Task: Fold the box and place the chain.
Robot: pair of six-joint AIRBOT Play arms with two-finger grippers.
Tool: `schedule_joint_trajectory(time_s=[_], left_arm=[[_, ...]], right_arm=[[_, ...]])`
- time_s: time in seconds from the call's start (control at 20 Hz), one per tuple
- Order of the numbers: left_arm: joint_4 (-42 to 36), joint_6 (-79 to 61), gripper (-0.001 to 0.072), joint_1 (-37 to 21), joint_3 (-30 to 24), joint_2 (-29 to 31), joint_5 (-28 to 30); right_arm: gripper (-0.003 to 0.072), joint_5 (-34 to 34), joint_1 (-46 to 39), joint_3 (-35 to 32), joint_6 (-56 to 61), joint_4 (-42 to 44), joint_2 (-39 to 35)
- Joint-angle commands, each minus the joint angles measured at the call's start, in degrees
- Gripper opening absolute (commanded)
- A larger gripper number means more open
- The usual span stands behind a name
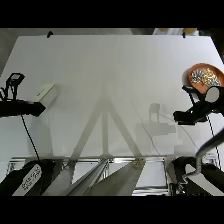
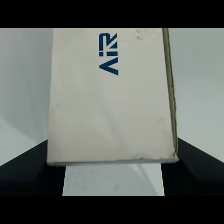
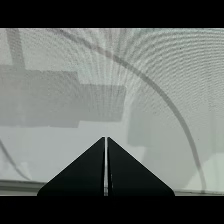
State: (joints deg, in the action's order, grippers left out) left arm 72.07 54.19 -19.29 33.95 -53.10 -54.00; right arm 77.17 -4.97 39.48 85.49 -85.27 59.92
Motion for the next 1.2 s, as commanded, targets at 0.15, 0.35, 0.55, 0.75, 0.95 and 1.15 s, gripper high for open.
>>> schedule_joint_trajectory(time_s=[0.15,0.35,0.55,0.75,0.95,1.15], left_arm=[[3.8,1.4,0.0234,-2.2,-1.3,-4.1,-8.4],[3.9,5.4,0.0475,-2.2,-1.3,-6.1,-12.4],[3.8,7.0,0.07,-2.0,-1.3,-4.6,-15.5],[3.8,7.8,0.0696,-2.0,-1.3,3.0,-15.6],[3.5,7.8,0.0693,-1.4,-1.3,14.6,-15.1],[3.4,7.8,0.0692,-0.1,-1.3,23.1,-15.9]], right_arm=[[0.0019,0.0,0.0,0.0,0.0,0.0,0.0],[0.0019,0.0,0.0,0.0,0.0,0.0,0.0],[0.0019,0.0,0.0,0.0,0.0,0.0,0.0],[0.0019,0.0,0.0,0.0,0.0,0.0,0.0],[0.0019,0.0,0.0,0.0,0.0,0.0,0.0],[0.0019,0.0,0.0,0.0,0.0,0.0,0.0]])
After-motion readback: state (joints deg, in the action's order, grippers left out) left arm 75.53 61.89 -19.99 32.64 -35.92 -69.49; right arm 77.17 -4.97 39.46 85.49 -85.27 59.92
